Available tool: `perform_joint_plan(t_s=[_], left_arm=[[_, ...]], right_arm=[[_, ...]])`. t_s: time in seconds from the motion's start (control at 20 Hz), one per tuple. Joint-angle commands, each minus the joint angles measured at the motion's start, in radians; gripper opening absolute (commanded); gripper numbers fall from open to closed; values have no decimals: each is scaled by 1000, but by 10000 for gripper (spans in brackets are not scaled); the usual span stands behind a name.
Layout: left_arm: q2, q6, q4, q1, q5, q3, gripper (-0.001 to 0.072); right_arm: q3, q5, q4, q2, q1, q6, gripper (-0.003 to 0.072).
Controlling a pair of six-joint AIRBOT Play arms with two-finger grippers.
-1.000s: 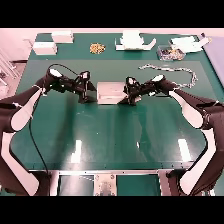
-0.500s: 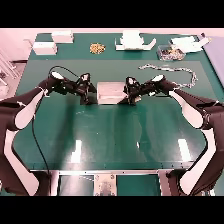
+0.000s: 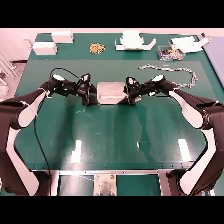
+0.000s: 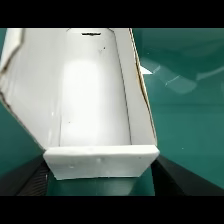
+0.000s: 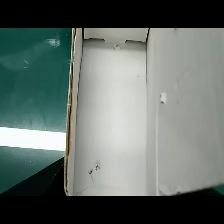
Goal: Fold the box and place the chain.
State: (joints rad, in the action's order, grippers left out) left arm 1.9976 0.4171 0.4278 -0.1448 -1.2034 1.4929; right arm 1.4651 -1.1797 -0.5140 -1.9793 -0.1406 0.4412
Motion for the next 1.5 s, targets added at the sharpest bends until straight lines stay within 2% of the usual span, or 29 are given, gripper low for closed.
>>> perform_joint_plan(t_s=[0.0, 0.5, 0.55, 0.6, 0.65, 1.45], left_arm=[[8, 11, -10, -6, 23, 0, 720], [20, 37, -13, -37, 70, 0, 708], [20, 37, -12, -37, 70, 0, 628], [20, 42, -11, -37, 69, 0, 459], [20, 56, -10, -37, 68, 0, 417], [20, 54, -17, -37, 69, 1, 418]], right_arm=[[0, 0, 1, 0, 0, 0, 521], [0, 0, 0, 0, 0, 0, 520], [0, 0, 0, 0, 0, 0, 521], [0, 0, 0, 0, 0, 0, 521], [0, 0, 0, 0, 0, 0, 520], [0, 0, 0, 0, 0, 0, 521]])
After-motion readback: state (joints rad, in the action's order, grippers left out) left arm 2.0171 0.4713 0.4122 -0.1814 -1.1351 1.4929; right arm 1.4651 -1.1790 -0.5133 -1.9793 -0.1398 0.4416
